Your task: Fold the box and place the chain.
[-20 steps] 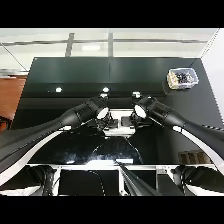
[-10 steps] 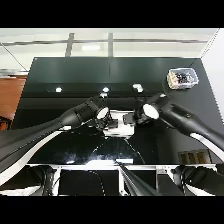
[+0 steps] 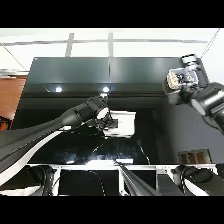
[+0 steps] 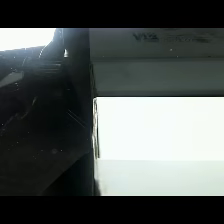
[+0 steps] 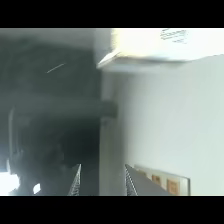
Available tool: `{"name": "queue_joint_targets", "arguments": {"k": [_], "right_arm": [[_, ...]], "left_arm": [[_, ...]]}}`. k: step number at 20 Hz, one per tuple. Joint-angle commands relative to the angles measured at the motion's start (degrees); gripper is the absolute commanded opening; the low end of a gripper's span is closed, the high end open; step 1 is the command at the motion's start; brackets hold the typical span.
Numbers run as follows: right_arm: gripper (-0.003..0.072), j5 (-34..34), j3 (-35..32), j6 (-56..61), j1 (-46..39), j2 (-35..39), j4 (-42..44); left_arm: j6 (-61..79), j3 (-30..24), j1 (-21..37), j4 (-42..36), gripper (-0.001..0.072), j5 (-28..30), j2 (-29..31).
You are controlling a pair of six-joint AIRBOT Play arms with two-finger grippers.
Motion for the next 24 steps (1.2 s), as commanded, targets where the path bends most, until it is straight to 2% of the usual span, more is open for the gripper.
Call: {"name": "queue_joint_targets", "arguments": {"k": [1, 3, 4, 6, 9, 12, 13, 14, 16, 24], "right_arm": [[0.0641, -15.61, -1.27, 7.98, -14.97, -4.98, 2.38], [0.0699, -18.6, 2.84, 5.29, -22.08, -12.68, 16.7], [0.0705, -18.82, 6.8, 0.13, -25.05, -17.16, 26.62], [0.0704, -14.69, 16.85, -7.26, -28.44, -25.66, 40.19], [0.0703, 0.04, 35.19, -6.1, -29.64, -39.23, 42.18], [0.068, 6.1, 47.06, -3.98, -29.64, -48.37, 43.74], [0.0679, 6.95, 49.03, -3.13, -29.64, -50.27, 44.33], [0.0608, 7.61, 50.45, -3.13, -29.64, -51.98, 44.92], [0.0588, 7.48, 51.25, -3.15, -29.62, -54.05, 46.23], [0.0588, 5.51, 51.23, -3.17, -29.79, -56.74, 46.69]], "left_arm": [[-0.02, 0.02, 0.07, 0.0, 0.0027, 0.44, -0.02], [-0.04, 0.02, 0.04, 0.0, 0.0027, 0.5, -0.02], [-0.02, 0.02, 0.04, -0.02, 0.0027, 0.48, -0.02], [-0.02, 0.02, 0.04, 0.0, 0.0026, 0.39, -0.02], [-0.02, 0.02, 0.04, 0.0, 0.0027, 0.37, -0.02], [-0.02, 0.02, 0.04, -0.02, 0.0026, 0.22, -0.02], [-0.02, 0.02, 0.04, -0.02, 0.0027, 0.04, -0.02], [-0.02, 0.02, 0.04, -0.02, 0.0027, 0.02, -0.02], [-0.02, 0.02, 0.04, -0.02, 0.0027, 0.0, -0.02], [-0.02, 0.02, 0.04, -0.02, 0.0027, 0.0, -0.02]]}}
